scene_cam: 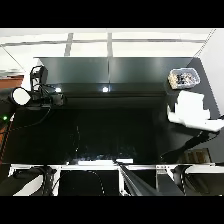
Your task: Fold the box and place the chain.
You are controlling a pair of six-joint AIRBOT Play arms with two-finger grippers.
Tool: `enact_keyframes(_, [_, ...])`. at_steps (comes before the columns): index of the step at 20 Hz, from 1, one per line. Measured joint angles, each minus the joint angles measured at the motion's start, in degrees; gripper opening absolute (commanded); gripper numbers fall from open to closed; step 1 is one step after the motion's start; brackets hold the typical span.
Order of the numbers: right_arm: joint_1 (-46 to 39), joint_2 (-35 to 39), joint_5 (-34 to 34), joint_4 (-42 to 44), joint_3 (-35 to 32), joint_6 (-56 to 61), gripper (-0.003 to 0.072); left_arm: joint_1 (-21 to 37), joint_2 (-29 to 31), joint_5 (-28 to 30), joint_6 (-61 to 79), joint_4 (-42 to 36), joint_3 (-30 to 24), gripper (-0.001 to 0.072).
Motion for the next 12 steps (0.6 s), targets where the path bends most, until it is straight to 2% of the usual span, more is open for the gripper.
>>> enact_keyframes(6, [4.8, 6.4, 5.9, 5.5, -2.3, 0.8, 0.0020, 0.0, 0.0, 0.0, 0.0, -0.8, 0.0, 0.0711])
enact_keyframes(9, [9.0, 13.4, 3.9, 15.3, -10.1, 0.9, 0.0020, 0.0, -0.1, 0.6, 0.0, -2.0, -0.8, 0.0711])
enact_keyframes(12, [16.7, 22.3, -1.9, 28.3, -23.3, -2.8, 0.0020, 0.0, -0.1, 1.5, 0.0, -3.9, -2.6, 0.0711])
